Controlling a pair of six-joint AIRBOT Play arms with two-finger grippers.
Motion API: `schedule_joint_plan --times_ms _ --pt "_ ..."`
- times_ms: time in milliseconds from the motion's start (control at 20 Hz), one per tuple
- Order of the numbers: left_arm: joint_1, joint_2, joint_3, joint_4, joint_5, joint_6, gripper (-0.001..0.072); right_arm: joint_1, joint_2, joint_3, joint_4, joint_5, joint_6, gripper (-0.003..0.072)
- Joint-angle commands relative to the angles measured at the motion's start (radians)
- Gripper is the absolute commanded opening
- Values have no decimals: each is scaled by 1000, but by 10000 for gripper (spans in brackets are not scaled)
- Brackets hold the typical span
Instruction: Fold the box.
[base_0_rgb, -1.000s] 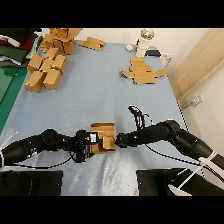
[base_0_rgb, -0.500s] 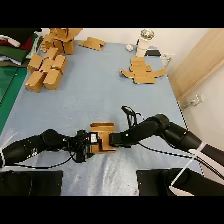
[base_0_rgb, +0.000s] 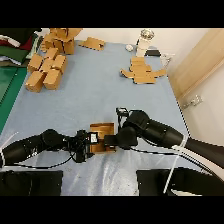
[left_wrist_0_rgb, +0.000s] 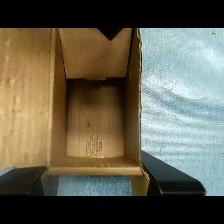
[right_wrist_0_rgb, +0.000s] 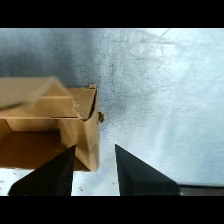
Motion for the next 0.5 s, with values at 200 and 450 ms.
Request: schedule_joint_plan --times_ms 200,450 --pt "0 1 0 0 -1 0 382 69 -230 185 -53 -157 119 361" --pt "0 1 0 0 0 0 382 69 -261 197 -117 -212 135 53"
